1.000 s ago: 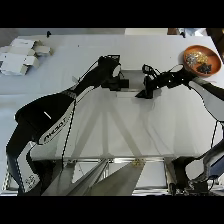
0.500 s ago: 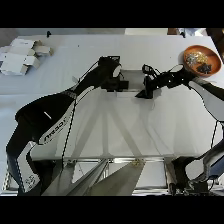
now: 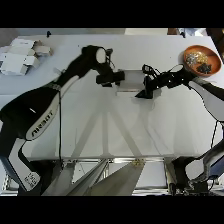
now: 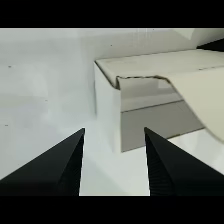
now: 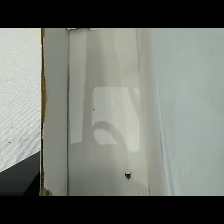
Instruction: Fold the box and place the chain.
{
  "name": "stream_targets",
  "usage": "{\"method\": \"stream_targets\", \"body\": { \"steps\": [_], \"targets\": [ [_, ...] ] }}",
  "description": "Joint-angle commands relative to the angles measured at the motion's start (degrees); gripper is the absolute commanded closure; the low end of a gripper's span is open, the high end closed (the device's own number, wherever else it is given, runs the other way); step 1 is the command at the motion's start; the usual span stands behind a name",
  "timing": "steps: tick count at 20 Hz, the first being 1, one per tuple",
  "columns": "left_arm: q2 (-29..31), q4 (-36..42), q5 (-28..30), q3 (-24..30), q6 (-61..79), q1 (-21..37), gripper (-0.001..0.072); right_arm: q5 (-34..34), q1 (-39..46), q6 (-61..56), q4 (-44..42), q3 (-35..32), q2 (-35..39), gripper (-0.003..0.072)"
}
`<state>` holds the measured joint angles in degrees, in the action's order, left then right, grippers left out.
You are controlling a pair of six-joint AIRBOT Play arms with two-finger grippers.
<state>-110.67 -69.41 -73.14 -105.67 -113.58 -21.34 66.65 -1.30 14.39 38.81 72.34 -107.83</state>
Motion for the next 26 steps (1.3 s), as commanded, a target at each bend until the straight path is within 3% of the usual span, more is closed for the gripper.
{"method": "stream_targets", "body": {
  "steps": [1, 4, 10, 11, 12, 15, 16, 17, 20, 23, 26],
  "targets": [
    [2.01, 8.87, -1.88, -0.02, 9.79, 5.38, 0.0284, 0.00, -0.07, 0.00, 0.00, 0.00, -0.04, 0.0162],
    [3.37, 12.00, -0.98, 0.00, 24.70, 9.03, 0.0284, 0.00, -0.07, 0.00, 0.00, -0.02, -0.04, 0.0162],
    [3.08, 18.01, -1.31, 0.42, 69.40, 15.10, 0.0283, 0.00, -0.07, 0.02, 0.00, 0.00, -0.04, 0.0162],
    [2.67, 21.86, -1.92, 1.01, 74.03, 16.17, 0.0257, 0.00, -0.07, 0.00, 0.00, 0.00, -0.04, 0.0162],
    [2.25, 25.99, -2.89, 1.88, 78.14, 17.11, 0.0179, 0.00, -0.07, 0.00, 0.00, -0.02, -0.04, 0.0162],
    [2.19, 32.39, -3.39, 6.54, 89.02, 17.84, 0.0153, 0.00, -0.07, 0.02, 0.00, 0.00, -0.04, 0.0162],
    [2.19, 34.73, -2.93, 8.66, 92.32, 17.79, 0.0051, 0.00, -0.07, 0.00, 0.00, -0.02, -0.04, 0.0162],
    [2.19, 37.83, -2.05, 10.64, 93.50, 17.75, -0.0003, 0.00, -0.07, 0.00, 0.00, 0.00, -0.04, 0.0162],
    [2.32, 41.97, -2.01, 16.13, 97.37, 17.42, -0.0003, 0.00, -0.07, 0.00, 0.00, -0.02, -0.04, 0.0162],
    [4.02, 41.79, -1.20, 22.58, 116.85, 17.31, -0.0003, 0.00, -0.07, 0.02, 0.00, -0.02, -0.04, 0.0162],
    [6.95, 43.87, 4.85, 29.53, 133.83, 17.31, -0.0003, 0.00, -0.07, 0.00, 0.00, 0.00, -0.04, 0.0162]
  ]
}}
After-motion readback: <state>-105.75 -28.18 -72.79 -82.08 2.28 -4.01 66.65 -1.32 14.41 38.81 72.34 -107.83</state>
